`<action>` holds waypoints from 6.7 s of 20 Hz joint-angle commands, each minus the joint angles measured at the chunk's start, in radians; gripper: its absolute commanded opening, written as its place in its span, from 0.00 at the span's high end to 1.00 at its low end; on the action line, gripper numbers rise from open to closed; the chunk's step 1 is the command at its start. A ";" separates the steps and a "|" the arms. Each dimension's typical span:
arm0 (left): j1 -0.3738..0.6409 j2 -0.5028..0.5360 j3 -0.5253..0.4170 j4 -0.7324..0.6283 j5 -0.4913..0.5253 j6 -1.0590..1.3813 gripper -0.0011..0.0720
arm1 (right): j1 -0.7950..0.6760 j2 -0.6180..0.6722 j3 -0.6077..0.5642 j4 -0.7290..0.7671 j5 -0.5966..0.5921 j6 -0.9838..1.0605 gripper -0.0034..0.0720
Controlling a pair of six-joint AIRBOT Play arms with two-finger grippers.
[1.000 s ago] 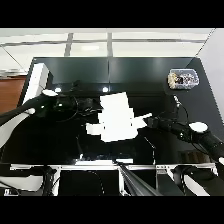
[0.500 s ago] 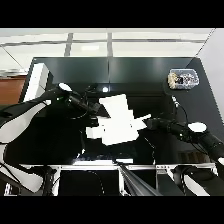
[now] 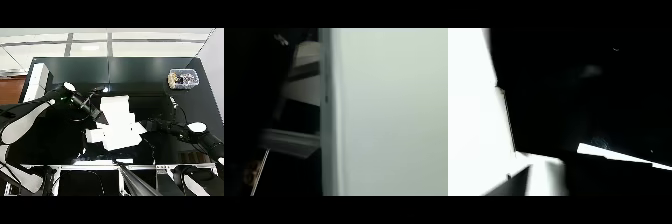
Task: Fold the box and place the chain.
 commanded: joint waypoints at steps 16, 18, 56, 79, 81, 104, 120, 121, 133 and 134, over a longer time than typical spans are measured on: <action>-0.208 0.449 -0.249 0.166 0.671 0.455 0.95 | 0.000 0.003 0.354 -0.667 0.228 0.138 0.20; -0.211 0.404 -0.249 0.167 0.693 0.515 0.95 | 0.001 0.000 0.352 -0.663 0.203 0.051 0.20; -0.209 0.283 -0.248 0.176 0.692 0.764 0.95 | 0.207 -0.026 0.227 -0.603 0.230 -0.578 0.02; -0.209 0.283 -0.248 0.176 0.683 0.764 0.95 | 0.240 -0.074 0.258 -0.481 0.137 -0.613 0.02; -0.209 0.283 -0.248 0.176 0.683 0.764 0.95 | 0.240 -0.074 0.258 -0.472 0.143 -0.658 0.02; -0.209 0.283 -0.248 0.172 0.683 0.764 0.95 | 0.291 -0.074 0.186 -0.615 0.266 -0.549 0.02; -0.209 0.283 -0.248 0.172 0.683 0.764 0.95 | 0.291 -0.073 0.177 -0.315 0.036 -0.655 0.02; -0.209 0.283 -0.248 0.172 0.683 0.764 0.95 | 0.291 -0.073 0.185 -0.315 0.014 -0.661 0.02; -0.209 0.283 -0.248 0.172 0.683 0.764 0.95 | 0.268 -0.073 0.241 -0.430 0.010 -0.679 0.02; -0.209 0.283 -0.248 0.172 0.683 0.764 0.95 | 0.251 -0.073 0.241 -0.431 0.010 -0.660 0.02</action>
